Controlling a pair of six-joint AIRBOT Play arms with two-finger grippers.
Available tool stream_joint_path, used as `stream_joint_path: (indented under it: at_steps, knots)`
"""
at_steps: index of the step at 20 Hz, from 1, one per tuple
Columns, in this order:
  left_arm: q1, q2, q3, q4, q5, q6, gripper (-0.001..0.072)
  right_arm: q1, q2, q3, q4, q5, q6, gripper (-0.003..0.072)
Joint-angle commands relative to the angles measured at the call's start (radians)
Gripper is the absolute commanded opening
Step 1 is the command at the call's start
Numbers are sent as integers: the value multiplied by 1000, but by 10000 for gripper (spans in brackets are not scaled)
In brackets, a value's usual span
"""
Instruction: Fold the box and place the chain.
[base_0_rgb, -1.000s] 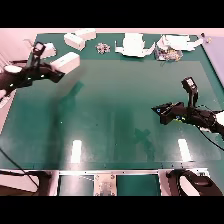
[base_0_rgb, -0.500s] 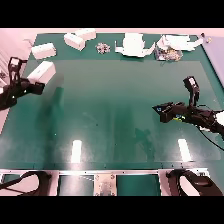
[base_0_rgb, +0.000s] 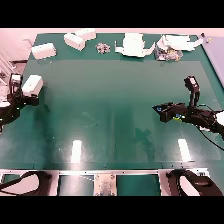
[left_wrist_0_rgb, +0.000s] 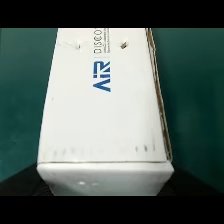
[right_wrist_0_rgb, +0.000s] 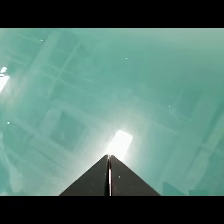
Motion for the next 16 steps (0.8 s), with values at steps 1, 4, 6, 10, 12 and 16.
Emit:
stream_joint_path:
  at_steps: [1,4,6,10,12,16]
  knots:
    - [6,-47,22,-2,-4,97,14,0,0,0,0,0,3,5]
    - [61,-98,89,-9,-101,97,15,0,0,0,-1,0,3,5]
    - [80,-126,113,-9,-96,98,15,0,0,0,-1,0,3,5]
    - [81,-166,117,-15,-114,105,15,0,0,0,0,0,3,6]
    - [85,-166,129,-35,-121,98,23,0,0,0,-1,0,19,6]
    - [85,-166,153,-34,-109,106,720,0,-1,0,0,1,32,226]
